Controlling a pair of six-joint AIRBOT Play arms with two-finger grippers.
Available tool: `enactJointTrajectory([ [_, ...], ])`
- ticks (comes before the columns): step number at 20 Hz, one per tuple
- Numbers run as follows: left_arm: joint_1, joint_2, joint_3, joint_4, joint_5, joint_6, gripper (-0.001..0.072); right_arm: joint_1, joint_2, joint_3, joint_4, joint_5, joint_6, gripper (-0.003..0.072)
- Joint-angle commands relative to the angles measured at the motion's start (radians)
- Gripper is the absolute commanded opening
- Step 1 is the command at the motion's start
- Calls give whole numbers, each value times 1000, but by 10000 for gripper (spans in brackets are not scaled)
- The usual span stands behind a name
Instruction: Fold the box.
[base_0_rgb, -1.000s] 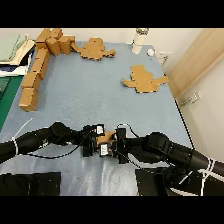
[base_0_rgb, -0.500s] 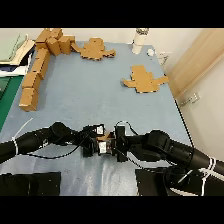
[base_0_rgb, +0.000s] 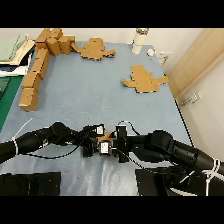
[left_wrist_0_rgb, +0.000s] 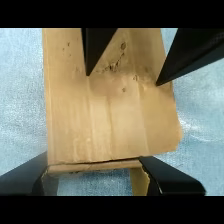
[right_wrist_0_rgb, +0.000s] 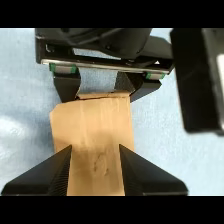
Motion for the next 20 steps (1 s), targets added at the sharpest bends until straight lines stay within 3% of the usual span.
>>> enactJointTrajectory([
  [1, 0, 0, 0, 0, 1, 0, 213, 0, 25, 0, 1, -79, 0, 450],
  [7, 0, 0, 0, 0, 0, 0, 213, -39, 19, -3, -123, -79, 37, 450],
  [17, 0, 0, 0, 0, 1, 0, 213, -42, 16, -2, -22, -68, 31, 420],
  [20, 0, 0, 0, 0, 1, 0, 212, -37, 12, -2, -10, -68, 21, 502],
])
